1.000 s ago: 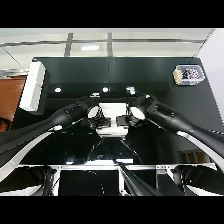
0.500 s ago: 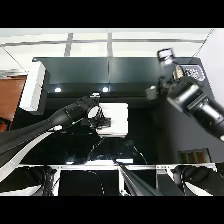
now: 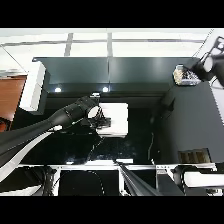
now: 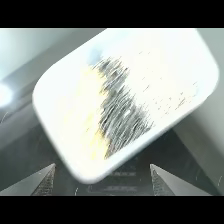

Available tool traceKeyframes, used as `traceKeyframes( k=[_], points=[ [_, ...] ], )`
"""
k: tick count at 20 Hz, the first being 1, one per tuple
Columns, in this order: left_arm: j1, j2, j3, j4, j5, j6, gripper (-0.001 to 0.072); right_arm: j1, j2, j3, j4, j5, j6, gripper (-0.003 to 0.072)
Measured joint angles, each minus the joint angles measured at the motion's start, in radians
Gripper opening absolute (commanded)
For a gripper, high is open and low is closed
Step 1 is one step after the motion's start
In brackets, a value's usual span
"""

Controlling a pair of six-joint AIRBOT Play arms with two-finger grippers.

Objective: Fold the box and place the chain.

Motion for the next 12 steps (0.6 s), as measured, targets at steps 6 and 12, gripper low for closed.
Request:
traceKeyframes(
  k=[6,12],
  points=[
    [0.0,0.0,0.0,-0.003,0.0,0.0,0.0028,-0.121,-0.304,0.412,0.078,0.172,-0.08,0.072],
    [0.0,0.0,0.0,-0.007,-0.001,0.0,0.0028,-0.151,-0.463,0.56,0.098,0.284,-0.157,0.072]
  ],
)
